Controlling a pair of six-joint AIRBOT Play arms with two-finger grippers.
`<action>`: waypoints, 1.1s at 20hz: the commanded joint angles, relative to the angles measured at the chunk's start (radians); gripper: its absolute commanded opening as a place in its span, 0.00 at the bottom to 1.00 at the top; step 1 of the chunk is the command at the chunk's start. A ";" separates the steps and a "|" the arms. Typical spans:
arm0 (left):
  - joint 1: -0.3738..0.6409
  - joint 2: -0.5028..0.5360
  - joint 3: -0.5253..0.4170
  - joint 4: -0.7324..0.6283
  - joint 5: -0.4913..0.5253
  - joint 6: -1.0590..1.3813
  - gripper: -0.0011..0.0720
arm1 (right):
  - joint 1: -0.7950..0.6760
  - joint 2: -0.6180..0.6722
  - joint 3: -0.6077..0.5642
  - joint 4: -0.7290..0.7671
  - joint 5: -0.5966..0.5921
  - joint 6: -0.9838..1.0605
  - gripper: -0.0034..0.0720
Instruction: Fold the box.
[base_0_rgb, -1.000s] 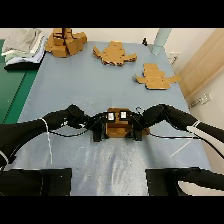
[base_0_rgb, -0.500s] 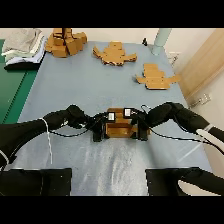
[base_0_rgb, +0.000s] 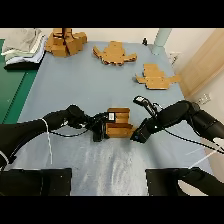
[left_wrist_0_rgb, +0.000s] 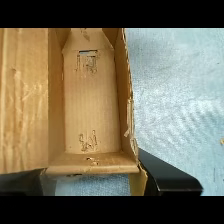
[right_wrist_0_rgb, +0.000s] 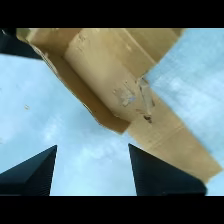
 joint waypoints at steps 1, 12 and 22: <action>0.000 0.000 0.000 0.000 0.001 0.000 0.73 | 0.002 0.007 0.000 0.088 0.027 0.145 0.98; 0.000 0.000 0.000 0.000 0.001 0.000 0.74 | -0.001 -0.124 0.124 0.151 0.333 0.317 0.05; 0.000 0.000 0.000 0.000 0.001 0.000 0.74 | 0.019 -0.504 0.219 0.151 0.224 0.227 0.05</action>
